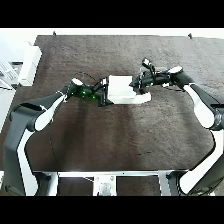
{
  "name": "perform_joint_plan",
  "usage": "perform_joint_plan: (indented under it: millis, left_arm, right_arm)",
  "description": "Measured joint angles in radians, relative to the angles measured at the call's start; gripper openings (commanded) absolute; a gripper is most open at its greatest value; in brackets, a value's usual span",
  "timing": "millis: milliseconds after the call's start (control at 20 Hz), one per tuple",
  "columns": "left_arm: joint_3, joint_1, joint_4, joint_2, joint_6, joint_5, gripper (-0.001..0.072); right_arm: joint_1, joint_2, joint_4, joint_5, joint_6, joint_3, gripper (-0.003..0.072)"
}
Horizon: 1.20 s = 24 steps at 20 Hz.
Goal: Fold the box and place the chain.
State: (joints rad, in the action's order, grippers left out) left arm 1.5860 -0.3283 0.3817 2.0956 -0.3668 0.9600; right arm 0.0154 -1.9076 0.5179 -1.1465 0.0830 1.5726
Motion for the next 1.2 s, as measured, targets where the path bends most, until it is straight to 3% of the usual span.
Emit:
perform_joint_plan:
  millis: [150, 200, 250, 300, 600, 1200]
  left_arm:
    - [0.0, 0.0, 0.0, 0.0, 0.0, 0.0, 0.0527]
    - [0.0, 0.0, 0.0, 0.0, 0.0, 0.0, 0.0527]
    - [0.0, 0.0, 0.0, 0.0, 0.0, 0.0, 0.0527]
    - [0.0, 0.0, 0.0, 0.0, 0.0, 0.0, 0.0527]
    - [0.0, 0.0, 0.0, 0.0, 0.0, -0.002, 0.0527]
    - [0.0, 0.0, 0.0, 0.0, 0.001, -0.002, 0.0527]
  right_arm:
    - [0.014, 0.081, 0.011, -0.001, 0.005, -0.021, 0.0005]
    - [0.019, 0.111, 0.03, -0.001, 0.005, -0.037, 0.0187]
    - [0.021, 0.136, 0.056, -0.002, 0.006, -0.052, 0.0502]
    - [0.021, 0.156, 0.088, -0.006, 0.006, -0.066, 0.058]
    - [0.026, 0.199, 0.28, -0.018, 0.043, -0.154, 0.058]
    - [0.006, 0.156, 0.297, -0.006, 0.137, -0.204, 0.058]
